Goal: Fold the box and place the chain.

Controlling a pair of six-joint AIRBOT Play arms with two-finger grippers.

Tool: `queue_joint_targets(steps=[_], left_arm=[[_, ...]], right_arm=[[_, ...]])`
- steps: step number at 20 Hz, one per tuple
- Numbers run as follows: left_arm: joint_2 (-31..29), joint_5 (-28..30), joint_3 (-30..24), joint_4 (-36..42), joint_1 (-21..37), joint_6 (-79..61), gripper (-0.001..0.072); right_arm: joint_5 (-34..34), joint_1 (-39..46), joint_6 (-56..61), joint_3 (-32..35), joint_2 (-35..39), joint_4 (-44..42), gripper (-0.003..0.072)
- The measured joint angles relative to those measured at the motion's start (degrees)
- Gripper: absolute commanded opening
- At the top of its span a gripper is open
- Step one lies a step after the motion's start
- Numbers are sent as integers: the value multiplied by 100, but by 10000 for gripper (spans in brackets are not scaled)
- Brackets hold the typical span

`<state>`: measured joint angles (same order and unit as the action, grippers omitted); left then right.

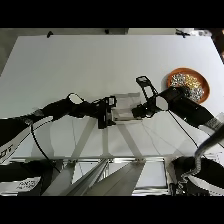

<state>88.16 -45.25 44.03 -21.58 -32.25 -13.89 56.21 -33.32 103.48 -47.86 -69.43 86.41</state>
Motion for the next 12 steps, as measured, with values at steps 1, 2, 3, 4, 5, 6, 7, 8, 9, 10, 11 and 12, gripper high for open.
queue_joint_targets(steps=[1,2,3,4,5,6,7,8,9,10,11,12], left_arm=[[0,0,0,-2,0,0,366],[0,0,0,-2,0,0,366],[0,0,0,-2,0,0,366],[0,0,0,-2,0,0,366],[0,0,0,-2,0,0,366],[0,0,0,-2,0,0,366],[0,0,0,-2,0,0,366],[0,0,0,-2,0,0,366],[0,0,0,-2,0,0,366],[0,0,0,-2,0,0,366],[0,0,0,-2,0,0,366],[0,0,0,-2,0,0,366]], right_arm=[[2,0,2,2,0,0,154],[4,0,2,2,0,-2,179],[7,0,2,2,0,-4,230],[9,0,0,4,0,-4,288],[15,0,0,7,0,-4,321],[15,0,0,7,-2,-4,320],[17,0,0,7,-2,-7,320],[17,0,0,7,-2,-7,320],[20,0,0,7,0,-7,320],[20,0,0,7,0,-7,320],[20,0,0,7,-2,-7,320],[20,0,0,7,0,-7,322]])
